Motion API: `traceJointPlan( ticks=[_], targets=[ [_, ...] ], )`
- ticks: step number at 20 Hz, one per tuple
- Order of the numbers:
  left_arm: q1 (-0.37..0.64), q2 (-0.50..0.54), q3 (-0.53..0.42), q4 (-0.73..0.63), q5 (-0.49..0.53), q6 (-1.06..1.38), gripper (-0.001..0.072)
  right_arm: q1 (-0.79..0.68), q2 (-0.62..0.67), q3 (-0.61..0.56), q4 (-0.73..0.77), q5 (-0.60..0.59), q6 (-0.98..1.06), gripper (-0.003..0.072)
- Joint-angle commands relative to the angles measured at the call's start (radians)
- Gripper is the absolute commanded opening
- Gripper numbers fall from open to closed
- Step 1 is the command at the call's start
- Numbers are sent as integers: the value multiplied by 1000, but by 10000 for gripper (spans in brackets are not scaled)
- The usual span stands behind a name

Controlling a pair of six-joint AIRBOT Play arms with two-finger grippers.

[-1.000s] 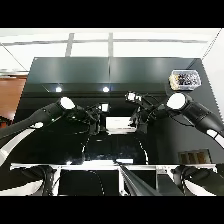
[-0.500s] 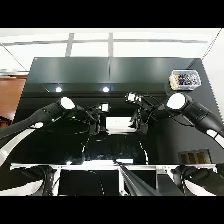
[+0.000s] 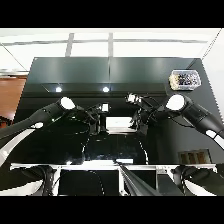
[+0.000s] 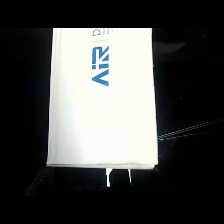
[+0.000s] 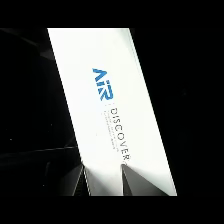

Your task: Fold the box and place the chain.

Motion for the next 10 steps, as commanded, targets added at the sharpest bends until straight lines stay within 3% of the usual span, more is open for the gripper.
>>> traceJointPlan(
  ticks=[1,6,10],
  targets=[
    [1,0,1,0,5,0,422,1,-2,-6,-4,-3,24,289],
    [0,0,1,0,10,-1,422,-8,20,4,-1,19,74,289],
    [1,0,1,0,10,-1,422,-98,95,51,4,124,426,288]
  ],
)
